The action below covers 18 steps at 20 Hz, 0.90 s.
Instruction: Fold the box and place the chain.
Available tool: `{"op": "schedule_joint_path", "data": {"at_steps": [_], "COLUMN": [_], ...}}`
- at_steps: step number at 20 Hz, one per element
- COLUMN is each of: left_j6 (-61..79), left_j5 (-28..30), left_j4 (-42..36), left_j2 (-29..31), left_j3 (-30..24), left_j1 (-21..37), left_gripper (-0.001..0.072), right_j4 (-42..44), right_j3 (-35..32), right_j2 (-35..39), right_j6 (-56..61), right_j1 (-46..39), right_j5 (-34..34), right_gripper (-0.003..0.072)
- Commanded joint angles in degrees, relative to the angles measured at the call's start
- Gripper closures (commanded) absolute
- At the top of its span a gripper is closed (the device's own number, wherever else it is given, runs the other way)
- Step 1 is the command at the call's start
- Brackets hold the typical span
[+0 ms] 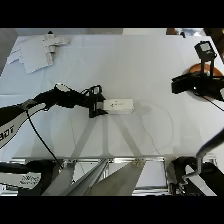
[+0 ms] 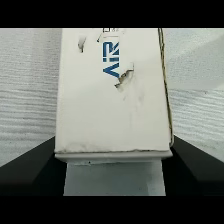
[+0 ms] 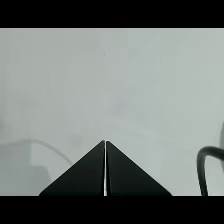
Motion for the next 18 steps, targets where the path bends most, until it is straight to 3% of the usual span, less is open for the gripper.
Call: {"op": "schedule_joint_path", "data": {"at_steps": [1, 13, 15, 18], "left_j6": [0.02, 0.02, 0.02, 0.02], "left_j5": [0.0, -0.68, -0.66, -1.14], "left_j4": [0.02, -0.07, -0.09, -0.17], "left_j2": [-0.02, -0.04, -0.04, 0.31], "left_j3": [0.04, 0.04, 0.04, 0.04], "left_j1": [0.02, 0.0, 0.11, 0.11], "left_gripper": [0.0618, 0.0621, 0.0697, 0.0698], "right_j4": [-5.29, -4.94, -4.94, -4.94], "right_j3": [0.11, 0.11, 0.11, 0.11], "right_j2": [0.11, 0.11, 0.11, 0.11], "right_j6": [1.57, 1.55, 1.55, 1.55], "right_j1": [-0.22, -0.22, -0.22, -0.22], "right_j5": [0.94, 0.52, 0.55, 0.52], "right_gripper": [0.0673, 0.0673, 0.0673, 0.0673]}}
